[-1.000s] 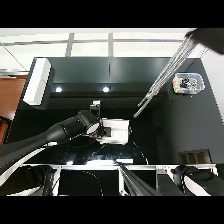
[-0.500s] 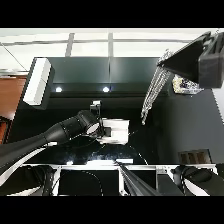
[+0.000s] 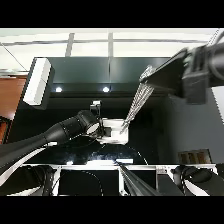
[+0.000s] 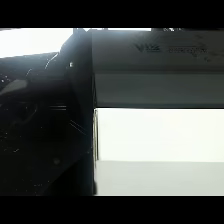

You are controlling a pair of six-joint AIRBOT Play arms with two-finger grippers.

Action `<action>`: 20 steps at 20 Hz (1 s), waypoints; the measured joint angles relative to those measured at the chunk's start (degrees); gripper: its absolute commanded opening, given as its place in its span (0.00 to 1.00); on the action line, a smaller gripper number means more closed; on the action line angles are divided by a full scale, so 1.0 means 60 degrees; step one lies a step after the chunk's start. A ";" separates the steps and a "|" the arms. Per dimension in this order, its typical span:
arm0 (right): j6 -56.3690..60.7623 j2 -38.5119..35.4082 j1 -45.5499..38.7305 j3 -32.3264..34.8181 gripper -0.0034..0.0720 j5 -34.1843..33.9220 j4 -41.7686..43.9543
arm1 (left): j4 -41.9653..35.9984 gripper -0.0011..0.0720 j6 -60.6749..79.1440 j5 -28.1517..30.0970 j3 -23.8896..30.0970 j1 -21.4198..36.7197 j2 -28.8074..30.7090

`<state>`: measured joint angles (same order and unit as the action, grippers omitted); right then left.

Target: Fold the box and place the chain.

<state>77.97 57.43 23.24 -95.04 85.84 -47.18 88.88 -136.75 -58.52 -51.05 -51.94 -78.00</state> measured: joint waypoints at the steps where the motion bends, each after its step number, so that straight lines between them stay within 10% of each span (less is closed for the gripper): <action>1: -0.0033 0.0004 0.0007 0.0368 0.05 -0.0073 0.0160 | 0.0000 0.05 0.0000 0.0004 0.0000 0.0000 0.0000; 20: -0.0280 0.0011 0.0608 0.5351 0.05 -0.1727 0.1290 | 0.0000 0.05 0.0000 0.0000 0.0000 0.0000 0.0000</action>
<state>76.29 57.49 26.89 -62.94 75.48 -39.44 88.88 -136.75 -58.52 -51.05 -51.94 -78.00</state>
